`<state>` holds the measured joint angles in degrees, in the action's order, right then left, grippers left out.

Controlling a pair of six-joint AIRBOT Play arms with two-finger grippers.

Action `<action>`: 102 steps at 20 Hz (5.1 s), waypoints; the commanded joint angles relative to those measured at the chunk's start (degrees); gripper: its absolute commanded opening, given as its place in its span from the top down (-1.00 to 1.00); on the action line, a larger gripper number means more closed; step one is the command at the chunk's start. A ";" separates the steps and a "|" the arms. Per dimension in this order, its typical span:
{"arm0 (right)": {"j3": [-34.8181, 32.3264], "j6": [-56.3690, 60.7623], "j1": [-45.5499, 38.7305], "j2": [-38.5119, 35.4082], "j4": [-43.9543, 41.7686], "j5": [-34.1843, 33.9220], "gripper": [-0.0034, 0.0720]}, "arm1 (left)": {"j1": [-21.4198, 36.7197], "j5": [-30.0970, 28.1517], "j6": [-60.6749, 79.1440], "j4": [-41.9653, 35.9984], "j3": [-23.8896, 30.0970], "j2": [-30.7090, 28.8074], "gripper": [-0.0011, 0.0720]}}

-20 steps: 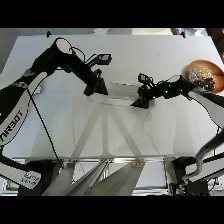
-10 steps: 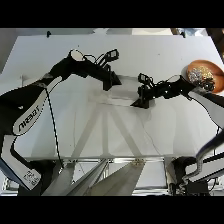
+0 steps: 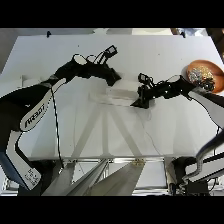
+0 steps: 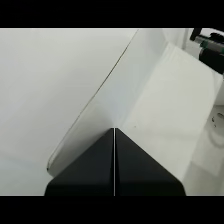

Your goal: Fold the box and place the chain.

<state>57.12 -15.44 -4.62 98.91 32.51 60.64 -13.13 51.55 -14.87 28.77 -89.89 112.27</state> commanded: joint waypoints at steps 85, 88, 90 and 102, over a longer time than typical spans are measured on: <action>0.04 -0.02 0.02 0.02 0.04 0.02 0.01 | 10.54 18.08 17.29 11.17 14.67 -22.60 0.95; 0.04 -0.02 0.02 0.02 0.04 0.02 0.01 | 14.78 18.75 -3.08 18.05 14.67 -26.71 0.95; 0.04 -0.02 0.02 0.02 0.04 0.02 0.01 | 17.03 18.67 -20.00 23.71 14.84 -27.26 0.95; 0.04 -0.02 0.02 0.02 0.04 0.04 0.01 | 14.73 12.96 -40.44 22.62 29.92 -24.22 0.94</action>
<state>57.12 -15.46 -4.64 98.89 32.56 60.66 3.03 65.47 -53.45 55.64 -61.78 86.56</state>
